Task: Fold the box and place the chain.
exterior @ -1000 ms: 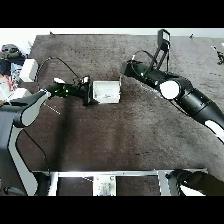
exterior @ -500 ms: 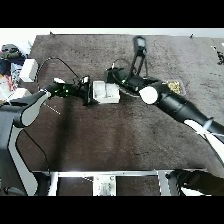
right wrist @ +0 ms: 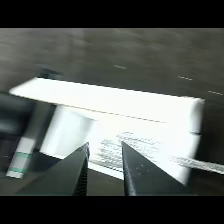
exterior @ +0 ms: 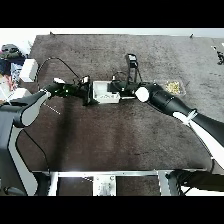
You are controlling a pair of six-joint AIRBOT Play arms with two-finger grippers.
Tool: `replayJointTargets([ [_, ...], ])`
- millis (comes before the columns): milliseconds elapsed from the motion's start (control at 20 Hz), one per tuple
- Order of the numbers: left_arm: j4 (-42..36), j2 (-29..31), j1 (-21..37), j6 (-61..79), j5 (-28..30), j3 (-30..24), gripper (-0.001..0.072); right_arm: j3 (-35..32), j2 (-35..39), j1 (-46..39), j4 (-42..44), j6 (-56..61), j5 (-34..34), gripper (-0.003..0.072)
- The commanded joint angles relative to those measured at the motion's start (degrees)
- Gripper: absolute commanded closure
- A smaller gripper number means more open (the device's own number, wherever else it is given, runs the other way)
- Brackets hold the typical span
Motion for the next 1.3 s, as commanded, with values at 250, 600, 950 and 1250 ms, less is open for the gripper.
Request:
replayJointTargets([
  [250,0.00,0.00,0.02,0.00,0.00,0.00,0.0424,-19.56,10.19,-18.27,-5.57,9.55,-1.86,0.0442],
  [600,0.02,0.00,0.02,0.00,0.00,0.00,0.0424,-21.73,3.76,-24.61,-3.21,11.47,-10.56,0.0435],
  [950,0.00,0.00,0.02,0.00,0.00,0.00,0.0424,-17.05,-3.93,-24.57,0.68,11.45,-15.17,0.0288],
  [1250,0.02,0.00,0.02,0.02,0.02,0.00,0.0424,-12.96,-6.93,-23.06,3.63,11.41,-12.72,0.0678],
])
